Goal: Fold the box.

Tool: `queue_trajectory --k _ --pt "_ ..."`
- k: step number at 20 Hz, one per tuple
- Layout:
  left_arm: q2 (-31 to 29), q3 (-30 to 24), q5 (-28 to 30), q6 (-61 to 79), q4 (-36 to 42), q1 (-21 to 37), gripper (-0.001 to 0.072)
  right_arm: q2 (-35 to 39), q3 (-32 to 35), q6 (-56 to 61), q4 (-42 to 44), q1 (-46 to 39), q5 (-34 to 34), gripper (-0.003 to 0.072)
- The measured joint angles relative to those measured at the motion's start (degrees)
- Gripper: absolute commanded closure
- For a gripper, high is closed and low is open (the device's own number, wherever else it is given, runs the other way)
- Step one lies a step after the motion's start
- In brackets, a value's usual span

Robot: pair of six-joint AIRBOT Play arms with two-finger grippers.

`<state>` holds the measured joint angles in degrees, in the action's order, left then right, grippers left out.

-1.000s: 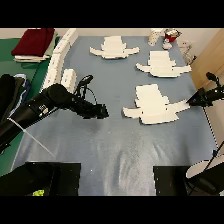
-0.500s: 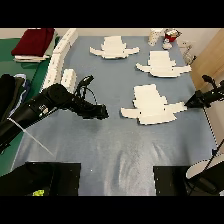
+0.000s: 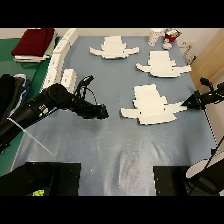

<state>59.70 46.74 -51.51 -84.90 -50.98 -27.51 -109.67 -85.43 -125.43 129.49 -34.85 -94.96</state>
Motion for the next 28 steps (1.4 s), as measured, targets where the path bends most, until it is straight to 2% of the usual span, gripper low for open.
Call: queue_trajectory --k 3,4,5,6,7,10,11,12,16,20,23,28 --pt "0.0 0.0 0.0 0.0 0.0 0.0 0.0181 -0.5 0.0 0.0 2.0 0.6 -1.6 0.0473" --pt "0.0 0.0 0.0 0.0 0.0 0.0 0.0181 -0.6 0.0 0.0 2.4 0.8 -1.9 0.0536" --pt "0.0 0.0 0.0 0.0 0.0 0.0 0.0181 -0.7 0.0 -0.1 2.6 1.2 -2.2 0.0539" --pt "0.0 0.0 0.0 0.0 0.0 0.0 0.0181 -0.8 0.0 -0.1 2.7 1.7 -2.3 0.0638" --pt "0.0 0.0 0.1 0.0 0.0 0.0 0.0181 -0.9 0.0 -0.1 3.0 2.5 -2.5 0.0686" --pt "0.0 0.0 0.1 0.0 0.0 0.0 0.0184 -0.9 0.0 0.0 3.1 4.8 -2.6 0.0687" --pt "0.0 0.0 0.2 0.0 0.0 0.0 0.038 -0.9 0.0 0.6 3.2 5.9 -2.5 0.0687" --pt "0.0 0.0 0.7 0.0 0.0 0.0 0.0694 -0.9 0.0 1.2 3.4 7.1 -2.2 0.0687" --pt "0.0 0.1 1.5 3.2 -0.2 0.8 0.0695 2.1 1.0 5.7 3.5 13.7 0.2 0.0688" --pt "0.0 0.2 -1.6 7.1 1.6 5.9 0.0695 10.5 7.1 8.3 3.5 20.7 5.0 0.0688" --pt "0.0 0.2 -7.1 12.8 6.1 12.5 0.0695 20.6 18.3 9.4 3.1 24.8 10.4 0.0688" --pt "0.0 0.1 -13.9 19.4 9.9 19.7 0.0695 42.3 43.6 12.2 3.2 30.0 21.4 0.0687"
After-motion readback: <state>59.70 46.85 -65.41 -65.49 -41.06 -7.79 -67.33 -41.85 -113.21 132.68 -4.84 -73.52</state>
